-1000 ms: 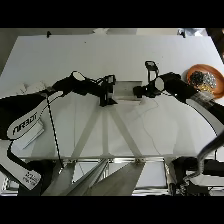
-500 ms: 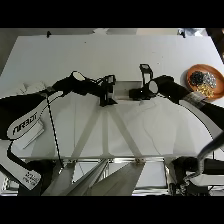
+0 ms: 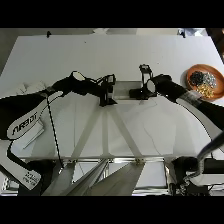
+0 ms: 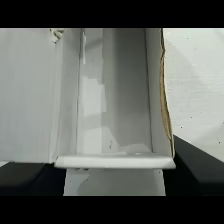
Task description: Fold the box and place the chain.
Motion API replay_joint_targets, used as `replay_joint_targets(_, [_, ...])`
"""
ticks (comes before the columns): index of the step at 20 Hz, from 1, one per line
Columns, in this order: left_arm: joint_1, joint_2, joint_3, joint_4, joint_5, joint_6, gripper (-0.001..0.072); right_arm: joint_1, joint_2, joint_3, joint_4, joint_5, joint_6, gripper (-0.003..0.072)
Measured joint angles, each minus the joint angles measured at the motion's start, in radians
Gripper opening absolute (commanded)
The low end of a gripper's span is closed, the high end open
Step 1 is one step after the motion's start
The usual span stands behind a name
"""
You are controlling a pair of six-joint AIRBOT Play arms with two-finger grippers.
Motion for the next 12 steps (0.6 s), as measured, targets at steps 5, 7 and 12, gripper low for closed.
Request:
replay_joint_targets(5, [0.001, 0.000, 0.000, 0.001, 0.005, 0.003, 0.0284, 0.000, 0.008, 0.063, 0.002, 0.026, -0.013, 0.0267])
replay_joint_targets(7, [0.001, 0.000, 0.000, 0.001, 0.005, 0.004, 0.0284, 0.000, 0.021, 0.089, 0.000, 0.059, -0.039, 0.0352])
replay_joint_targets(12, [0.000, 0.000, 0.000, 0.002, 0.005, 0.007, 0.0284, -0.018, 0.055, 0.123, -0.009, 0.211, -0.074, 0.0415])
